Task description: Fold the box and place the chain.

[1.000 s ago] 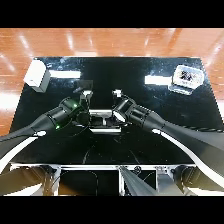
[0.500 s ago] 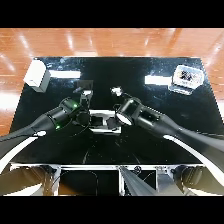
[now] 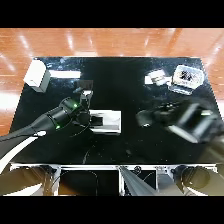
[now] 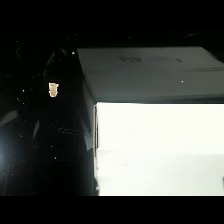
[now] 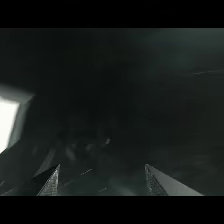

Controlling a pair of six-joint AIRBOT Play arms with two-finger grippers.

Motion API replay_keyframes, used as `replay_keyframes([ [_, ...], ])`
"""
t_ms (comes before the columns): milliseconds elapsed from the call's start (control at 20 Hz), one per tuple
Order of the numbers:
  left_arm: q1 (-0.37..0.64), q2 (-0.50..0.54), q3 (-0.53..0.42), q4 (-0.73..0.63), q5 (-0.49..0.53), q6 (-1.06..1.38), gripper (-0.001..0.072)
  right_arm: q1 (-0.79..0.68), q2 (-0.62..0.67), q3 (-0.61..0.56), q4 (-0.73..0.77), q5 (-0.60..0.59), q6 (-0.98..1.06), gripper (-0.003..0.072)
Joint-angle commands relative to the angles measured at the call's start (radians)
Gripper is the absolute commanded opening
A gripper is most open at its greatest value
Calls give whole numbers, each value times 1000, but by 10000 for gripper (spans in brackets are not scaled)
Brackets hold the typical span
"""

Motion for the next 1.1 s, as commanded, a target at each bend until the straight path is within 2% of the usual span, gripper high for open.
replay_keyframes([
  [0,0,1,18,25,12,-26,19,-187,86,-11,-81,14,-33,623],
  [150,-6,1,48,80,44,-63,19,-387,83,-14,48,-154,-127,623],
  [250,-14,1,51,110,49,-87,19,-480,72,-17,122,-222,-172,623],
  [450,-13,0,51,113,54,-87,19,-597,2,-18,129,-263,-226,623],
  [550,-14,0,51,113,54,-87,20,-666,-47,-18,125,-335,-242,623],
  [850,-14,-1,51,115,55,-75,19,-959,-288,31,206,-496,-245,622],
  [1050,-14,-8,51,132,56,-63,20,-1013,-492,193,220,-543,-264,622],
])
